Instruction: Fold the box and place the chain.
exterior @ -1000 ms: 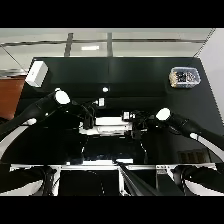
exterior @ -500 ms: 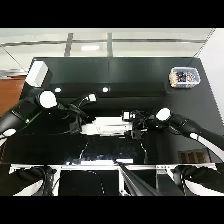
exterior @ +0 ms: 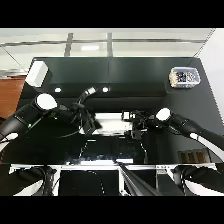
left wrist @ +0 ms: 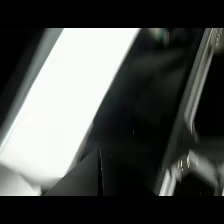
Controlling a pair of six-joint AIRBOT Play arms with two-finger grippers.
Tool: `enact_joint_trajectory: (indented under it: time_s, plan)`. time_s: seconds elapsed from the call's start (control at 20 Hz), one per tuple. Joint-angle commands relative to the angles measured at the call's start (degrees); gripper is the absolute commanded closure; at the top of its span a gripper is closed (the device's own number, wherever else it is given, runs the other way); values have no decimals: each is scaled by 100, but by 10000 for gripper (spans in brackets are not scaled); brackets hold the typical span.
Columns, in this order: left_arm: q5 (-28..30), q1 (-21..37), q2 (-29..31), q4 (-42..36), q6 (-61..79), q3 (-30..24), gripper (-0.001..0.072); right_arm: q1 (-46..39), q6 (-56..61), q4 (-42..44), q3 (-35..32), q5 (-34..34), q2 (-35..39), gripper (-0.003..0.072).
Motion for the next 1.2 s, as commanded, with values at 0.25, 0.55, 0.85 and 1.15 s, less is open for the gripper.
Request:
enact_joint_trajectory:
  time_s: [0.25,0.55,0.85,1.15]
  plan:
    - [2444,0,-402,138,304,-33,685,4,0,2,4,2,-4,229]
    - [1582,0,-1257,350,304,-22,684,4,2,2,4,2,-4,229]
    - [925,109,-1370,601,273,293,686,4,2,2,4,2,-4,229]
    - [17,1014,-264,2006,-920,649,686,4,2,2,4,2,-4,229]
